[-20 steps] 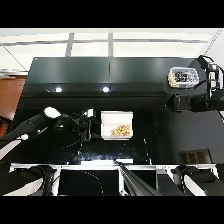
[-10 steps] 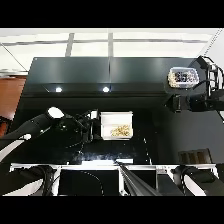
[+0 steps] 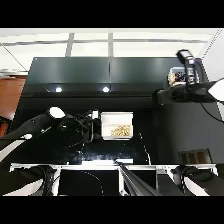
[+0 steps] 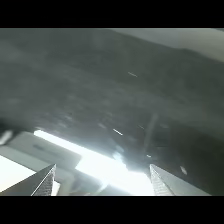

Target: Fold the box and place the chain.

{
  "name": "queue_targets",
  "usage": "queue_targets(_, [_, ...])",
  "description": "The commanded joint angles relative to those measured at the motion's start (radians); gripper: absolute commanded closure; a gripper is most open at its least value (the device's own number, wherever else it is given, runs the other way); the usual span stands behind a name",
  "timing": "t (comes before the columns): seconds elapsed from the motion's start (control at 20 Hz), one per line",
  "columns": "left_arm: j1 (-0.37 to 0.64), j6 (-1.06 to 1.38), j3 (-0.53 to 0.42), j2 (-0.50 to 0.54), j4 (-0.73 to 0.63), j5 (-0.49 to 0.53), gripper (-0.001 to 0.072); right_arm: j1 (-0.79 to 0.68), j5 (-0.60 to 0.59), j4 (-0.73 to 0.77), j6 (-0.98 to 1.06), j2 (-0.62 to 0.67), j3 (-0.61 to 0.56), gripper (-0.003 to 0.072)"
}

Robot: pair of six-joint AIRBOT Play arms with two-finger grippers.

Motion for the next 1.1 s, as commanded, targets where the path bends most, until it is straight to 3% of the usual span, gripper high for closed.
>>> queue_targets(0.0, [0.002,-0.021,0.024,-0.001,0.047,0.018,0.0314,0.026,-0.061,0.246,-0.275,-0.13,0.003,-0.0018])
queue_targets(0.2, [0.001,-0.02,0.024,-0.037,0.046,0.016,0.0314,0.026,-0.023,0.449,-0.517,-0.254,0.003,-0.0018])
queue_targets(0.45, [0.001,-0.022,0.026,-0.038,0.046,0.015,0.0314,0.026,-0.005,0.447,-0.637,-0.285,0.003,-0.0018])
queue_targets(0.6, [0.001,-0.021,0.026,-0.038,0.047,0.015,0.0314,0.035,0.068,0.438,-0.671,-0.29,0.003,-0.0018])
queue_targets(0.85, [0.0,-0.021,0.026,-0.039,0.046,0.016,0.0314,0.137,0.123,0.3,-0.716,-0.3,0.003,-0.0017])
queue_targets(1.05, [0.0,-0.021,0.026,-0.039,0.046,0.016,0.0314,0.186,0.124,0.302,-0.889,-0.299,0.003,-0.0017])
